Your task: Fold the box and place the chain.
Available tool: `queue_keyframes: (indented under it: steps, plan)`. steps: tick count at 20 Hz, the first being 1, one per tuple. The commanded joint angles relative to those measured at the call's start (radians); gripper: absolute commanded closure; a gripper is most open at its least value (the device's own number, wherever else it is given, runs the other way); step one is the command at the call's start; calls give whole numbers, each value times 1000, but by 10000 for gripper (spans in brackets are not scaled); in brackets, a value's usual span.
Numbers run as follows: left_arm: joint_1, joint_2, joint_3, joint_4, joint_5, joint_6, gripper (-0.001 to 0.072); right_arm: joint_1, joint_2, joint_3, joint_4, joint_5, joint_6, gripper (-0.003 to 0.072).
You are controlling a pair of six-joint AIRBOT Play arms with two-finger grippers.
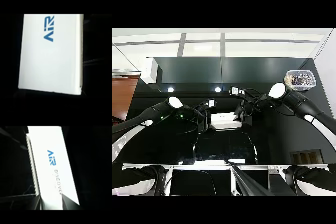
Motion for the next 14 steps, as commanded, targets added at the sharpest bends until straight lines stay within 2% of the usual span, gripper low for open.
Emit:
queue_keyframes:
  steps: [1,2,3,4,14]
  plan:
    - [0,0,0,0,0,0,470,0,-2,0,-14,-5,0,366]
    - [0,0,0,0,1,0,470,1,-2,0,-14,-5,0,368]
    - [0,0,0,0,1,0,470,1,-3,0,-14,-5,0,436]
    - [0,0,0,0,1,0,470,1,-2,0,-14,-5,0,456]
    - [0,0,0,0,1,0,470,0,1,0,-15,45,46,455]
